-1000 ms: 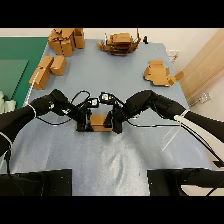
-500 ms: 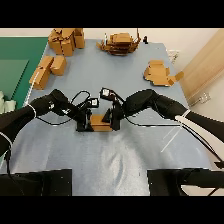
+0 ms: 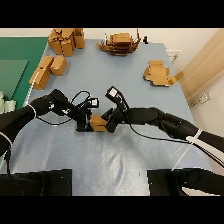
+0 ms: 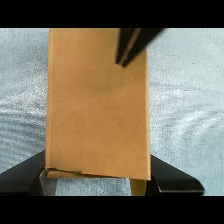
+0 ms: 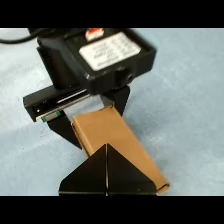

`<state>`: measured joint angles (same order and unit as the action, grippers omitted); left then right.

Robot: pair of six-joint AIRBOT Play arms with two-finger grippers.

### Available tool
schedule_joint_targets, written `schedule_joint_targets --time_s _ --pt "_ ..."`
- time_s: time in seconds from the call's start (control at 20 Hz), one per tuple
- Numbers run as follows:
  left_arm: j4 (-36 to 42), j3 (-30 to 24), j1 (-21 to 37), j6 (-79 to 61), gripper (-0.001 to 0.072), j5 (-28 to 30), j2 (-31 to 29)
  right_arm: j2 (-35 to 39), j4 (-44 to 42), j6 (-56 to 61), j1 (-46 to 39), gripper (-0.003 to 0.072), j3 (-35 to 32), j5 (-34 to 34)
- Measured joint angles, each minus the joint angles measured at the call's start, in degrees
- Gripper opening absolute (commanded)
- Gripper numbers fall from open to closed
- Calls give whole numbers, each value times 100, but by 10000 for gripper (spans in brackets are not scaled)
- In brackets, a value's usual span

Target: Fold the box.

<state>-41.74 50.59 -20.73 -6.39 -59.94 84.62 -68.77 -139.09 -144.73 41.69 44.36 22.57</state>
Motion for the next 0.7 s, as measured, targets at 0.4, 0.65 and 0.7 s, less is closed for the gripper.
schedule_joint_targets --time_s 0.4,0.65,0.7 --pt "-9 0 0 -11 350 50 0 -334 -20 184 151 6 -232 -304" --pt "-11 0 0 -7 350 66 -2 -393 -17 221 160 6 -249 -310" --pt "-13 -2 0 -7 349 74 -4 -400 -15 221 162 6 -249 -313"
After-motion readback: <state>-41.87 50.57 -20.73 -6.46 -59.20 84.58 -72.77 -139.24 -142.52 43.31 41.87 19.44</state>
